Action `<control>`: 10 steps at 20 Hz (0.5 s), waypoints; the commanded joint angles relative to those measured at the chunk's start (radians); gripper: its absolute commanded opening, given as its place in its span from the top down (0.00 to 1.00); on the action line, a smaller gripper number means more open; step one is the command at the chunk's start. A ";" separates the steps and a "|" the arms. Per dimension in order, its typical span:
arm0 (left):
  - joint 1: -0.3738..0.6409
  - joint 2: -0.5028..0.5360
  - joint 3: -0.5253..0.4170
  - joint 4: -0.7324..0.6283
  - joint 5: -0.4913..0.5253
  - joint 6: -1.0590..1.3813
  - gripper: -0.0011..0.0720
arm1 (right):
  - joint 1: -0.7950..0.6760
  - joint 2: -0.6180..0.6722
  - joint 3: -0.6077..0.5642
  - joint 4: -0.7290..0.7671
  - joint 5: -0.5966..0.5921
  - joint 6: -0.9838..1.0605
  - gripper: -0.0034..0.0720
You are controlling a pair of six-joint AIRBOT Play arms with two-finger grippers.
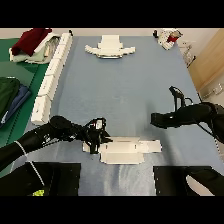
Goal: Fold the box.
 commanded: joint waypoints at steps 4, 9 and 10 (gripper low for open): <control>0.001 0.000 0.000 0.001 0.000 0.000 0.96 | 0.441 0.265 -0.063 -0.118 -0.168 0.023 0.95; 0.001 0.000 0.000 0.001 0.000 0.000 0.96 | 0.824 0.293 -0.197 -0.240 -0.021 -0.154 0.12; 0.001 0.000 0.000 0.001 0.000 0.000 0.96 | 0.866 0.260 -0.206 -0.285 0.019 -0.173 0.06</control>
